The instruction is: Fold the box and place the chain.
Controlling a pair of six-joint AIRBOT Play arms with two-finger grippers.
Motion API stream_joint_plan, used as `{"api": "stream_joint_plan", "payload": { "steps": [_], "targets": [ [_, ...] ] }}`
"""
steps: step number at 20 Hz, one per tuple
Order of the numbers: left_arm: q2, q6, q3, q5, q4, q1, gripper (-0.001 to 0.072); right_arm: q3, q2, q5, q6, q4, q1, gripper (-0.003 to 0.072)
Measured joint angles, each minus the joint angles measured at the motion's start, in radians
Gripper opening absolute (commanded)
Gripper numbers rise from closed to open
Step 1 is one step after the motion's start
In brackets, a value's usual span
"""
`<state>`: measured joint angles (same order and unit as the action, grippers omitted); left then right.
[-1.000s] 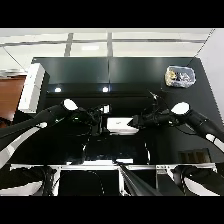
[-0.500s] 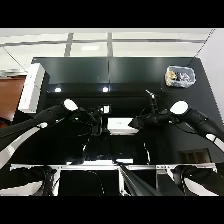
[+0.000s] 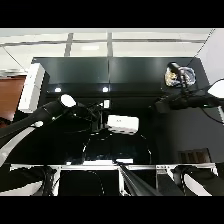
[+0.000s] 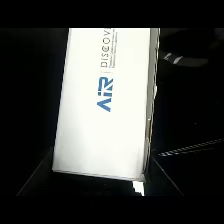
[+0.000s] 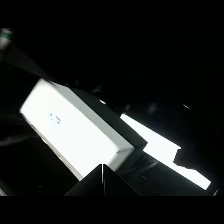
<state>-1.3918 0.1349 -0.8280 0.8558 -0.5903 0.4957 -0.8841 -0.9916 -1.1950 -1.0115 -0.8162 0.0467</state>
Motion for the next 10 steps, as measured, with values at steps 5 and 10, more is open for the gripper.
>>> {"api": "stream_joint_plan", "payload": {
  "steps": [5,10],
  "targets": [
    [0.072,-0.124,-0.042,0.027,0.038,0.025,0.0716,-0.018,0.019,0.033,-0.010,-0.022,-0.073,0.0012],
    [-0.034,-0.226,-0.182,-0.014,0.035,0.114,0.0716,-0.021,0.023,0.091,-0.011,-0.044,-0.089,0.0012]
  ]
}}
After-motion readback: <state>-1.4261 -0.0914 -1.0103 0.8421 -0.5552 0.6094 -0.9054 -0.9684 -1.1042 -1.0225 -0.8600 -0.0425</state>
